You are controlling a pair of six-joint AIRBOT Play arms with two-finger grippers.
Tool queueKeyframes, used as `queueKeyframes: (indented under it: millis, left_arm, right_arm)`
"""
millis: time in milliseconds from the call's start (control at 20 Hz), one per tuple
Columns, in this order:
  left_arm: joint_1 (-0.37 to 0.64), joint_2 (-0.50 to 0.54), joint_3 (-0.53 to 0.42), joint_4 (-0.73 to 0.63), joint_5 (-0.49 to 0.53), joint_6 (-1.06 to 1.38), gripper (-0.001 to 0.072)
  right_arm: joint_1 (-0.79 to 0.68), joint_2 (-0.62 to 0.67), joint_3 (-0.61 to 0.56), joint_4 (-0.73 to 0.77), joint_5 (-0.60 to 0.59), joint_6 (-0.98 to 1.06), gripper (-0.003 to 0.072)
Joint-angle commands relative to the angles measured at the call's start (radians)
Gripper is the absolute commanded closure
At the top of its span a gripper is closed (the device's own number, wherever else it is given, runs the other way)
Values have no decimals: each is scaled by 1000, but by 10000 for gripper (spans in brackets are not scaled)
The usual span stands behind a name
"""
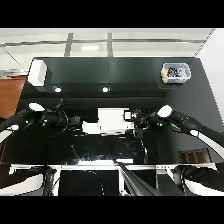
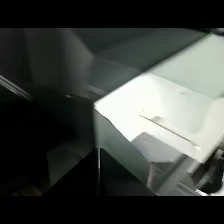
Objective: Fold the box and place the chain.
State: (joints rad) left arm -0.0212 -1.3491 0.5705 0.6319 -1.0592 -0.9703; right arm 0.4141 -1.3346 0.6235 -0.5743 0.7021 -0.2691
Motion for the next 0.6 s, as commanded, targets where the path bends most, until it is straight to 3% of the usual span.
queueKeyframes:
  millis: [0, 300, 550]
  left_arm:
    - [33, 0, 5, 39, 27, -23, 689]
    - [-75, -50, 5, 31, 34, -31, 688]
    - [-95, -61, 5, -105, 5, 82, 688]
  right_arm:
    - [0, 0, 0, 0, 0, 0, 461]
    - [0, 0, 0, 0, 0, 0, 461]
    - [0, 0, 0, 0, 0, 0, 461]
